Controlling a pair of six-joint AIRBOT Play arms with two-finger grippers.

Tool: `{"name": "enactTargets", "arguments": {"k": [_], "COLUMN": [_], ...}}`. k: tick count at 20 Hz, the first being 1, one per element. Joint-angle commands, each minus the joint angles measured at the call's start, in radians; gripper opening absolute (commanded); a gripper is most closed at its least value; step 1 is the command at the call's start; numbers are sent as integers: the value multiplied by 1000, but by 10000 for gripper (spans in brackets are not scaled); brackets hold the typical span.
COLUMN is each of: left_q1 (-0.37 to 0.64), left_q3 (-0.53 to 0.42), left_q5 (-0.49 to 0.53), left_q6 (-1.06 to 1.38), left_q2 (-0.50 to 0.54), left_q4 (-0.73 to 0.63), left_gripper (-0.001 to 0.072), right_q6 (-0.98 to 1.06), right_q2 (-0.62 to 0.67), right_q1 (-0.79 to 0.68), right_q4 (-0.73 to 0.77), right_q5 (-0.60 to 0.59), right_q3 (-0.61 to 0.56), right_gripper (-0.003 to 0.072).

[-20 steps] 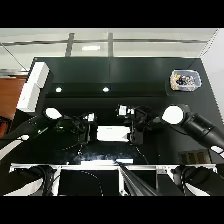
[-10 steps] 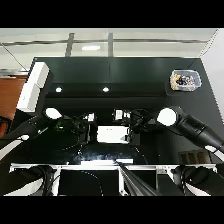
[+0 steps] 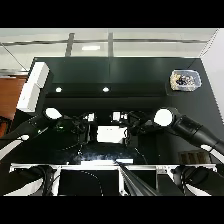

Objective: Fold the box and place the chain.

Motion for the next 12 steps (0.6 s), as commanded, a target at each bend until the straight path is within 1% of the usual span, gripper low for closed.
{"name": "enactTargets", "arguments": {"k": [1,5,6,7,9,12], "left_q1": [0,0,0,0,0,0], "left_q3": [0,0,0,0,0,0], "left_q5": [0,0,0,0,0,0], "left_q6": [0,0,0,0,0,1], "left_q2": [0,0,0,0,0,0], "left_q4": [0,0,0,0,0,0], "left_gripper": [493,494,494,494,494,493], "right_q6": [0,0,1,1,14,27], "right_q2": [-19,-17,-14,-13,-13,-13], "right_q1": [6,6,6,6,6,5], "right_q4": [-17,-20,-25,-38,-64,-66], "right_q5": [-51,-50,-50,-43,-27,-25], "right_q3": [0,0,2,7,29,53], "right_gripper": [664,662,537,484,484,482]}}
